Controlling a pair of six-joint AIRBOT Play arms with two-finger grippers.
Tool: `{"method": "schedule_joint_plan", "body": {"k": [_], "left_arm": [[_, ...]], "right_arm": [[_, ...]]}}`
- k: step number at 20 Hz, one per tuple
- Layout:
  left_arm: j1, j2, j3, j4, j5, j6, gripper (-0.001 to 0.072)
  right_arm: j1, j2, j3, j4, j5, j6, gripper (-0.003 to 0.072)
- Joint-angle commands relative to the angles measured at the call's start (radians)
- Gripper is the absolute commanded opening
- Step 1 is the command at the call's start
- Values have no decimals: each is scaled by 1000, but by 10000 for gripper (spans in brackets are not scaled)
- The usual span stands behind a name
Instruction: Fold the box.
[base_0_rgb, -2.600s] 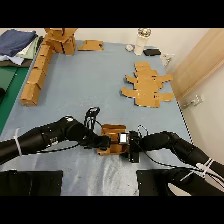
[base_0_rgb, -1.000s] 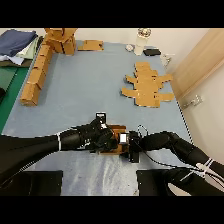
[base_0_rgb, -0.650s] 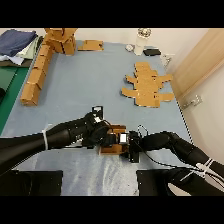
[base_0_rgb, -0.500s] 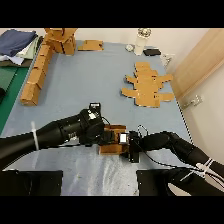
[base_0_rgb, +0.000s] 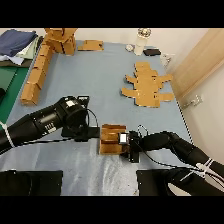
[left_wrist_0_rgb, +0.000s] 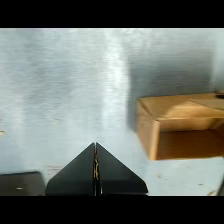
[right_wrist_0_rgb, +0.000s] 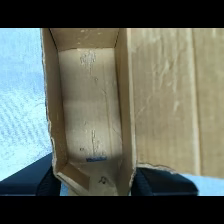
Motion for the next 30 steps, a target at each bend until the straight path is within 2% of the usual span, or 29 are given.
{"method": "schedule_joint_plan", "body": {"k": [1, 3, 5, 6, 7, 9, 11, 12, 14, 15, 16, 17, 20, 23, 25, 28, 30], "left_arm": [[174, 27, -128, -127, -21, 284, 13], [363, 27, -246, -293, 28, 615, 13], [550, 26, -339, -565, 65, 1123, 13], [625, 26, -370, -695, 72, 1292, 14], [684, 25, -389, -807, 64, 1461, 14], [720, 25, -393, -871, 2, 1782, 14], [680, 25, -393, -870, 20, 1970, 14], [642, 24, -393, -873, 75, 2049, 14], [564, 22, -396, -872, 257, 2087, 16], [541, 23, -400, -868, 320, 2100, 238], [502, 23, -410, -869, 386, 2150, 676], [465, 24, -423, -869, 445, 2194, 718], [346, 60, -497, -878, 538, 2354, 719], [248, 105, -555, -921, 605, 2372, 719], [211, 110, -575, -987, 625, 2403, 719], [162, 109, -580, -996, 711, 2429, 720], [156, 106, -580, -999, 731, 2430, 719]], "right_arm": [[1, 0, 1, 0, 0, 0, 510], [1, 0, 1, 0, 0, 0, 510], [1, 0, 1, 0, 0, 0, 510], [1, 0, 1, 0, 0, 0, 510], [1, 0, 1, 0, 0, 0, 510], [1, 0, 1, 0, 0, 0, 510], [1, 0, 1, 0, 0, 0, 510], [1, 0, 1, 0, 0, 0, 510], [0, 0, 1, -3, 0, 0, 510], [1, 0, 1, -7, 0, 0, 510], [1, 0, 1, -7, 0, 0, 510], [1, 0, 1, -7, 0, 0, 510], [1, 0, 1, -7, 0, 0, 510], [1, 0, 1, -7, 0, 0, 510], [1, 0, 1, -7, 0, 0, 510], [1, 0, 1, -7, 0, 0, 510], [1, 0, 1, -7, 0, 0, 510]]}}
